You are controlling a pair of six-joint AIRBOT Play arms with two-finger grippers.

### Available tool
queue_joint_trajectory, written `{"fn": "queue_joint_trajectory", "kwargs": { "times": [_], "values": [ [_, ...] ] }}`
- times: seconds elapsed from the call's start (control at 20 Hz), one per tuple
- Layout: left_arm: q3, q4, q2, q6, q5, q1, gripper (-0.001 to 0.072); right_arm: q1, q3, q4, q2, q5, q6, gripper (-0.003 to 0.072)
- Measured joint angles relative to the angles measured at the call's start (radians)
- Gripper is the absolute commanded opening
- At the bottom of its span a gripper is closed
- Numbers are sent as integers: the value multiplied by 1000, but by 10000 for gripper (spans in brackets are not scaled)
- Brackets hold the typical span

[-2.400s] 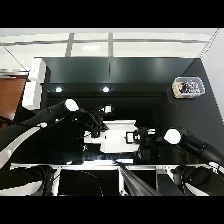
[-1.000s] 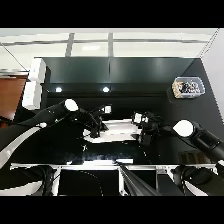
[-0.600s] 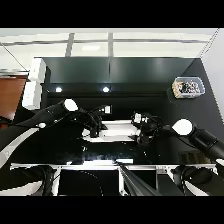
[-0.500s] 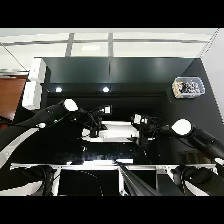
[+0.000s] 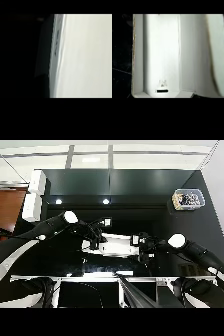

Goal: Fold the box and place the chain.

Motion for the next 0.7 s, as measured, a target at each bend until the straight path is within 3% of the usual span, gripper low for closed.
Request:
{"fn": "queue_joint_trajectory", "kwargs": {
  "times": [0.7],
  "values": [
    [0,-1,0,-2,3,0,27,2,-3,3,-60,-42,-39,674]
  ]
}}
